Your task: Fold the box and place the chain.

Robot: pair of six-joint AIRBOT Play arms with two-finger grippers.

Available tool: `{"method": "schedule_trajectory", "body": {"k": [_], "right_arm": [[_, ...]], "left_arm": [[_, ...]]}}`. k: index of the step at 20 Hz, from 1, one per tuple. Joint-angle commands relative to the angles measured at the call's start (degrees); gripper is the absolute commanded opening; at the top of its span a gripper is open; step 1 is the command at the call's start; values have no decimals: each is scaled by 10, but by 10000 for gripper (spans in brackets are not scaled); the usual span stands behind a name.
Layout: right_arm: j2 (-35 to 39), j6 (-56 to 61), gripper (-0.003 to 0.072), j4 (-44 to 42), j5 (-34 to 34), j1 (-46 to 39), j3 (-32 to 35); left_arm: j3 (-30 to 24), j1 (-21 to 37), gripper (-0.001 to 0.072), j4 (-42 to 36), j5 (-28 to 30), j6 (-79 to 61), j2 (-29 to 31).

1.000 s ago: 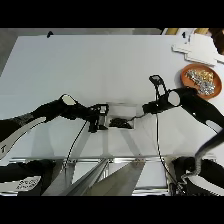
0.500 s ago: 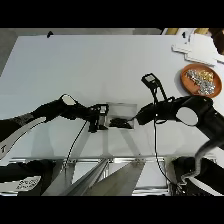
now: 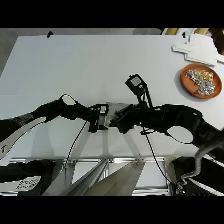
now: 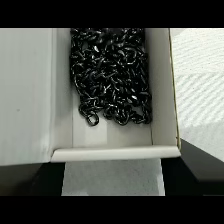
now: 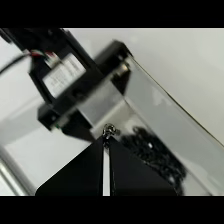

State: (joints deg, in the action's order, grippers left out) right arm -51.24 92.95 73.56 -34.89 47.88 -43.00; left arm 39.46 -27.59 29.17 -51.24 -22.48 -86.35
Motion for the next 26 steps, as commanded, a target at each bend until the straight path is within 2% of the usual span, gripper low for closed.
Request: {"method": "schedule_trajectory", "body": {"k": [1, 4, 8, 9, 11, 13, 17, 18, 20, 22, 26], "right_arm": [[-42, 2, 20, -7, 64, 17, 0], [-88, 21, 20, -5, 53, 17, 0], [-103, 31, 22, -3, 48, 17, 0], [-105, 32, 56, -3, 40, 17, 0], [-107, 32, 204, -3, 25, 17, 0], [-103, 32, 230, -4, 11, 16, -8], [-100, 8, 216, -3, -100, -33, -97], [-100, -13, 169, -3, -117, -52, -124], [-100, -62, 31, -1, -127, -94, -168], [-101, -116, 19, 0, -116, -138, -178], [-137, -217, 20, 0, -176, -167, -177]], "left_arm": [[1, 0, 153, 0, 0, 0, 1], [1, 0, 153, 0, 0, 0, 1], [1, 0, 153, 0, 0, 0, 1], [1, 0, 153, 0, 0, 0, 1], [1, 0, 153, 0, 0, 0, 1], [1, 0, 153, 0, 0, 0, 1], [1, 0, 153, 0, 0, 0, 1], [1, 0, 153, 0, 0, 0, 1], [1, 0, 153, 0, 0, 0, 1], [1, 0, 153, 0, 0, 0, 1], [1, 0, 153, 0, 0, 0, 1]]}}
